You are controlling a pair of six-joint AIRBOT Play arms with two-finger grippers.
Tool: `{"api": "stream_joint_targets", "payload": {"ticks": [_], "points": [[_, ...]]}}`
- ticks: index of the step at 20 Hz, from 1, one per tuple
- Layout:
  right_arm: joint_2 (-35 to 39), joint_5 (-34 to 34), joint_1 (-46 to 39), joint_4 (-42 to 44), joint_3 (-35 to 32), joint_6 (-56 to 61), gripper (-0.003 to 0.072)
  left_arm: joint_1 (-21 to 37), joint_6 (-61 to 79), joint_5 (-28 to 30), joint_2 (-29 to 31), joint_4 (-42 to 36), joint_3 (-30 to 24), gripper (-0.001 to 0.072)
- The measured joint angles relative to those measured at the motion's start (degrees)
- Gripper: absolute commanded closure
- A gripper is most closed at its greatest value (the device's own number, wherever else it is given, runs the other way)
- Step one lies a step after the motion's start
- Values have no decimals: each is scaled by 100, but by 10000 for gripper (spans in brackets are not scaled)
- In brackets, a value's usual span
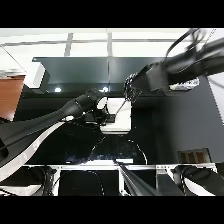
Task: Fold the box and place the chain.
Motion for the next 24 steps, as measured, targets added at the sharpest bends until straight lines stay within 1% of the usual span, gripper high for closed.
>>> {"api": "stream_joint_targets", "payload": {"ticks": [3, 7, 12, 14, 16, 20, 23, 24], "points": [[-7, -402, 101, -90, -772, 105, 674, 0, 0, 2, 0, 0, 0, 680], [-11, -1123, 254, 184, -1711, 142, 674, 0, 0, 2, 0, 0, 0, 680], [-24, -1880, 389, 149, -2498, 208, 673, 0, 0, 2, 0, 0, 0, 680], [-28, -2057, 422, 46, -2743, 295, 670, 0, 0, 2, 0, 0, 0, 680], [-28, -2188, 503, -9, -2942, 354, 537, 0, 0, 2, 0, 0, 0, 680], [-31, -2522, 680, -70, -3128, 404, 537, 0, 0, 2, 0, 2, 0, 680], [-35, -2623, 647, -96, -3171, 417, 537, 0, 0, 2, 0, 2, 0, 680], [-35, -2614, 627, -105, -3178, 424, 502, 0, 0, 2, 0, 2, 0, 680]]}}
